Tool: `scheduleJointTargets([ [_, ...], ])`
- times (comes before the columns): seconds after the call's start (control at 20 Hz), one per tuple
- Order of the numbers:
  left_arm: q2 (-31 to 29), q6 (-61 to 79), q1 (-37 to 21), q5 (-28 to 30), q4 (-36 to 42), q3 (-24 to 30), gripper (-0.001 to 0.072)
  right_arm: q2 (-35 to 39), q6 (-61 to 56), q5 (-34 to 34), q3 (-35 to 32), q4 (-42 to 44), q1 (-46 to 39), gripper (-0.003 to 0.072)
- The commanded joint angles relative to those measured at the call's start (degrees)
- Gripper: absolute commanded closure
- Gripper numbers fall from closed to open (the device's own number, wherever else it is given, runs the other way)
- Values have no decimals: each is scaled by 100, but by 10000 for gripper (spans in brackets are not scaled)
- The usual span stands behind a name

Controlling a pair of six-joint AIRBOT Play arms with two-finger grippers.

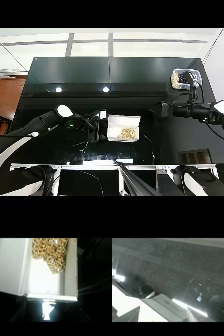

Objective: Fold the box and place the chain.

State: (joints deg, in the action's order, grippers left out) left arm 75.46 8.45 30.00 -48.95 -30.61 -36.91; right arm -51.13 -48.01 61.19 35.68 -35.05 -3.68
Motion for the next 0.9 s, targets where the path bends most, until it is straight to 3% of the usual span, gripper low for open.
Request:
scheduleJointTargets([
  [0.0, 4, 22, 205, 448, 7, -2, 8, 2, -2, 4, 0, 0, 7, -15],
  [0.3, 118, 15, 289, 424, 369, -2, 8, 2, 0, 4, 0, 0, 7, -14],
  [0.65, 190, 26, 291, -125, 212, -35, 9, 2, 0, 4, 0, 0, 7, -14],
  [0.85, 192, -15, 278, 83, 219, -35, 9, 2, -2, 4, 0, 0, 24, -14],
])
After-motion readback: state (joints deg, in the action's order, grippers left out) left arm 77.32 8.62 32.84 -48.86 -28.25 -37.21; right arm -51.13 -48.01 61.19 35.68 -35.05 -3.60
